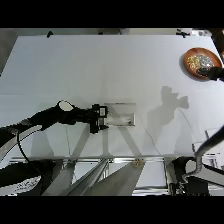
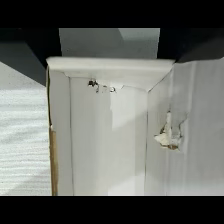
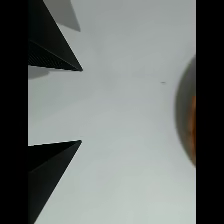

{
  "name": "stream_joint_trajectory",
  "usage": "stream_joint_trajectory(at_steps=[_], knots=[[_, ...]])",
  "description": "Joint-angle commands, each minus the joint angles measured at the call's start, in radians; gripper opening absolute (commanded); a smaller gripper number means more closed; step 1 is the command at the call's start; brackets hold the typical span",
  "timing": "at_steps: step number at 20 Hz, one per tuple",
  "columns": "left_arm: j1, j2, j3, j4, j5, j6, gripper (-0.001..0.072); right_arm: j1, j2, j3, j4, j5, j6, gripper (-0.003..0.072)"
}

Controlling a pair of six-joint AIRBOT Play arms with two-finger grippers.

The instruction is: Fold the box and place the chain.

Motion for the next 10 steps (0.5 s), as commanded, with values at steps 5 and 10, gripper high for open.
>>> stream_joint_trajectory(at_steps=[5, 10], knots=[[0.0, 0.001, 0.0, 0.0, 0.0, 0.0, 0.0394, -0.009, -0.566, 0.594, -0.123, 0.106, 0.021, 0.0485], [0.0, 0.001, 0.0, 0.0, 0.0, 0.0, 0.0394, -0.027, -0.725, 0.618, -0.134, 0.068, 0.047, 0.0485]])
